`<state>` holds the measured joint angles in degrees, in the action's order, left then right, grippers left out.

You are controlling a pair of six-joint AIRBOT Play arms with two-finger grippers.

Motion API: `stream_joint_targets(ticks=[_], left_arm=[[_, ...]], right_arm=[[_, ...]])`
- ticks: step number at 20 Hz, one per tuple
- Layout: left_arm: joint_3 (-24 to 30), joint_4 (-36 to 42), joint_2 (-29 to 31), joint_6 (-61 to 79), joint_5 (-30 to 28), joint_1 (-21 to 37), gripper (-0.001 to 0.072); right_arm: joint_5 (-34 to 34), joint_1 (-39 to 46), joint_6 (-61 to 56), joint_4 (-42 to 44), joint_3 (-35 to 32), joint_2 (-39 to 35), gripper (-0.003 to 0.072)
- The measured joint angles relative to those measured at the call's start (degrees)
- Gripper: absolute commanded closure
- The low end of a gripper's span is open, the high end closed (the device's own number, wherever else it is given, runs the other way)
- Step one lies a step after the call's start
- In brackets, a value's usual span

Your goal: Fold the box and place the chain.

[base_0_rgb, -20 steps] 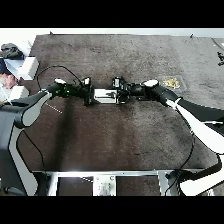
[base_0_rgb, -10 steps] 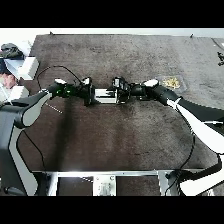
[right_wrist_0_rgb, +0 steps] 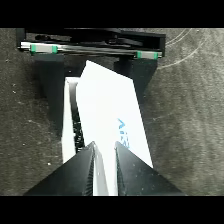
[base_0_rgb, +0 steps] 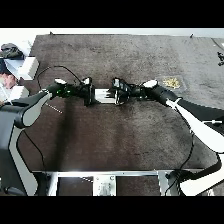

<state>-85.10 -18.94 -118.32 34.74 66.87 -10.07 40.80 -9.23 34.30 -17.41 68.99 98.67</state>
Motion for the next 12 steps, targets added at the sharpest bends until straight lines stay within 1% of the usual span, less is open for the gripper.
stream_joint_targets(ticks=[8,12], left_arm=[[0.0,0.0,0.0,0.0,0.1,-0.1,0.0536],[0.0,0.0,0.0,0.0,0.1,0.0,0.0536]], right_arm=[[2.3,1.3,-3.8,-0.5,-0.1,1.0,0.052],[4.5,3.1,-5.4,-0.8,-0.1,1.0,0.0519]])
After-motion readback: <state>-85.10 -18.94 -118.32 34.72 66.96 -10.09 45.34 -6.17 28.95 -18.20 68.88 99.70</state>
